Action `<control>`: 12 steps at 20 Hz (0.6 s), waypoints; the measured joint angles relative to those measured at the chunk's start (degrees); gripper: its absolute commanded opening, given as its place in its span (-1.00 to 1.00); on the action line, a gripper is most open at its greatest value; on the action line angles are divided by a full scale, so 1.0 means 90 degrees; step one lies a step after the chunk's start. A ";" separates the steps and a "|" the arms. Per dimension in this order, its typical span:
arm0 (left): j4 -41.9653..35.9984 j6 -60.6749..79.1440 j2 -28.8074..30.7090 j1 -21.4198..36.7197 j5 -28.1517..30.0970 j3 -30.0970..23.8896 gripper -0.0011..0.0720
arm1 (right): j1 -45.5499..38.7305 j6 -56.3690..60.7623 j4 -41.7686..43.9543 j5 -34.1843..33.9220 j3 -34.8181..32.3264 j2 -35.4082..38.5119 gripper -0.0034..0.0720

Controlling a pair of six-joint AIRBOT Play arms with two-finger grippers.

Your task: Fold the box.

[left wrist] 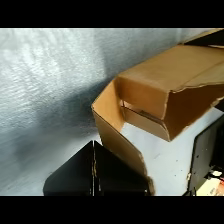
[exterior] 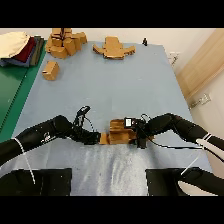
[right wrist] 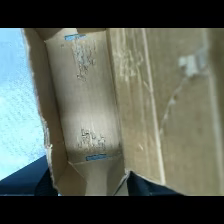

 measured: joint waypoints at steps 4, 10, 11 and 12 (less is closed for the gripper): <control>-0.0051 0.0046 0.0112 -0.0024 -0.0245 0.0272 -0.92 | 0.0000 0.0000 0.0000 0.0000 0.0000 0.0000 0.43; -0.0226 0.0068 0.0153 -0.0032 -0.0257 0.0491 0.19 | 0.0000 0.0000 0.0000 0.0000 0.0000 0.0000 0.43; -0.0257 0.0068 0.0158 -0.0032 -0.0257 0.0503 0.19 | 0.0000 0.0000 -0.0002 0.0000 -0.0002 0.0000 0.43; -0.0284 0.0070 0.0155 -0.0032 -0.0257 0.0512 0.19 | 0.0000 0.0000 0.0000 0.0000 -0.0002 0.0000 0.43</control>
